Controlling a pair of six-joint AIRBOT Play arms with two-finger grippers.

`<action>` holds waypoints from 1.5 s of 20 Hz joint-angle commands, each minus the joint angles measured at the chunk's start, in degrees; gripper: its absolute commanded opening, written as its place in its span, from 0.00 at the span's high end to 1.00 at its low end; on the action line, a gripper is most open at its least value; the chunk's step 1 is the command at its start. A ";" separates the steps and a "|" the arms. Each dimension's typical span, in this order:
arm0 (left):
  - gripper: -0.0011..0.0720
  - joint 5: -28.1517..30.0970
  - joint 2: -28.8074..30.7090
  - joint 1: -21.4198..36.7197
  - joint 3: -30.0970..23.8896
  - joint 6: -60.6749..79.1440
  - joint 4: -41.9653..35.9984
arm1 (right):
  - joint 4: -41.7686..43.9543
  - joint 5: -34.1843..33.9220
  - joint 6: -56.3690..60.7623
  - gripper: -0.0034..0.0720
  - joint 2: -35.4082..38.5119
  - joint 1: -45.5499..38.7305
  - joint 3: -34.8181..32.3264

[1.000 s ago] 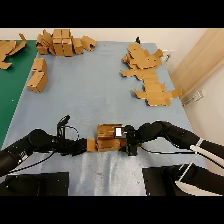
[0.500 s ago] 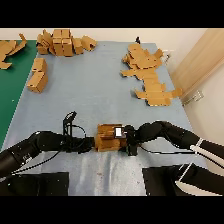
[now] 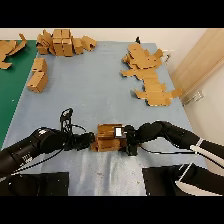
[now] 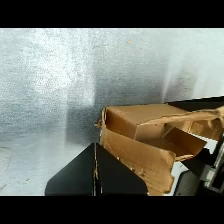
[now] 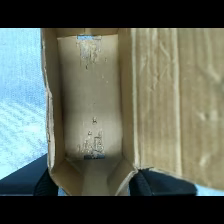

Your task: Fold the box.

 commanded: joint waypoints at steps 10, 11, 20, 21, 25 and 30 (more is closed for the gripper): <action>0.52 0.46 1.44 -0.24 0.24 5.51 -3.65 | 0.00 0.02 0.00 0.29 0.00 -0.02 0.00; 0.52 0.52 1.44 -0.24 0.24 5.46 -3.65 | 0.00 0.02 0.00 0.29 0.00 -0.02 -0.02; 0.51 1.99 1.44 -0.13 0.24 5.53 -3.65 | 0.00 0.02 0.00 0.29 0.00 -0.02 -0.02; 0.51 2.86 1.44 -0.13 0.24 5.49 -3.67 | 0.00 0.02 0.00 0.29 0.00 -0.02 -0.02; 0.51 3.41 1.42 -0.13 0.24 5.53 -3.65 | 0.00 0.00 0.00 0.29 0.00 -0.02 -0.02; 0.50 0.50 0.52 -0.28 0.24 5.57 -3.65 | 0.00 0.02 0.00 0.29 0.00 -0.02 -0.02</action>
